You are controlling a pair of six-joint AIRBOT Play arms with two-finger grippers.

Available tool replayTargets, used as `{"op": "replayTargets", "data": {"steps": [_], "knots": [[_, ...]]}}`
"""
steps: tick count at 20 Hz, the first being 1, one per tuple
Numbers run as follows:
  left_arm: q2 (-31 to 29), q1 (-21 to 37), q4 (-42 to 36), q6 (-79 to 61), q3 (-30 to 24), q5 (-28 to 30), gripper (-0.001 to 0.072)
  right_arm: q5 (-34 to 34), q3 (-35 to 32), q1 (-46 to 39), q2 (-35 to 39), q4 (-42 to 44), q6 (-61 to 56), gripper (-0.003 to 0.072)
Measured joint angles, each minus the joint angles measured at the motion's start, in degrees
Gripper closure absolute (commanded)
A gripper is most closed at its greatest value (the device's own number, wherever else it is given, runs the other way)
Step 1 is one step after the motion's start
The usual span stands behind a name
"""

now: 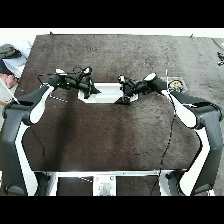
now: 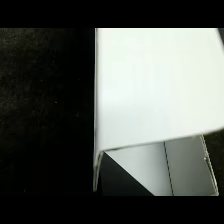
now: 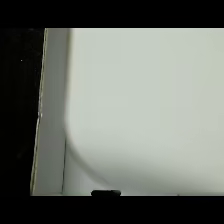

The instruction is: Fold the box and place the chain.

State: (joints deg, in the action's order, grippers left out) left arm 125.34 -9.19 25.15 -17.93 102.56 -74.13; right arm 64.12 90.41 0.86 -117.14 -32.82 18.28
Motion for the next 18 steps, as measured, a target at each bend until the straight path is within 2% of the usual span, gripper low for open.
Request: {"op": "replayTargets", "data": {"steps": [18], "knots": [[0.00, 0.02, 0.07, 0.00, 0.00, 0.02, 0.0696, 1.18, 0.00, -0.98, 0.00, 1.27, 2.21, 0.0083]]}}
